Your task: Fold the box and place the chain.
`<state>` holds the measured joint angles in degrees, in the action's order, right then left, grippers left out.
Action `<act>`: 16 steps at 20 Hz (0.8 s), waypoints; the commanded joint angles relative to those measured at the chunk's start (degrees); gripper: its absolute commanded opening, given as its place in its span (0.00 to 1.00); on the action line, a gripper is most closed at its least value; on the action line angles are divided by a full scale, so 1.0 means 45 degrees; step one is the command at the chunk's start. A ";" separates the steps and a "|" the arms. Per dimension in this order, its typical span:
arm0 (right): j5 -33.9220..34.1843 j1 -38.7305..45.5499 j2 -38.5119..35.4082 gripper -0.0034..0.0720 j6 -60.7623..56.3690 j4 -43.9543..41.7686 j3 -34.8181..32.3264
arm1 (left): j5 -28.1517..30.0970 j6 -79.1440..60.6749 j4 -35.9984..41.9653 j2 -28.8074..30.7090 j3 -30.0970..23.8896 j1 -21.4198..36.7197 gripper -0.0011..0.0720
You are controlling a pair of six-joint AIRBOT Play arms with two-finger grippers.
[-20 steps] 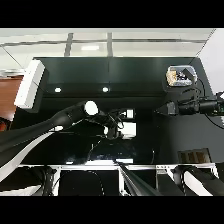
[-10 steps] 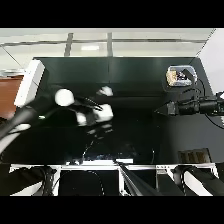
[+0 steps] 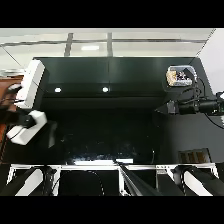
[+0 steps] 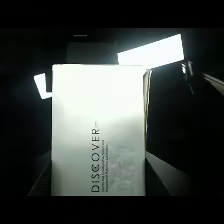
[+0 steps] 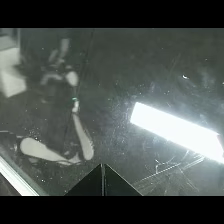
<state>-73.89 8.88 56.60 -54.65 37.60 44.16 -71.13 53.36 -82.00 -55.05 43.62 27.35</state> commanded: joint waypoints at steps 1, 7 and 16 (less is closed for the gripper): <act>0.0180 0.0010 -0.0010 0.06 -0.0019 -0.0005 0.0000 | 0.1462 0.0151 -0.0015 0.0282 -0.0189 0.3560 0.50; 0.0238 0.0005 -0.0010 0.06 -0.0942 -0.0010 0.0000 | 0.4988 -0.1355 0.0831 -0.0287 -0.0155 0.4051 0.50; 0.0787 0.0005 -0.0010 0.06 -0.1336 -0.0010 0.0000 | 0.5149 -0.3585 0.3424 -0.1690 -0.0141 0.3808 0.50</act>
<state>-71.31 8.88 56.60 -60.07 37.58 44.16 -48.86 39.09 -68.29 -61.41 42.92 44.69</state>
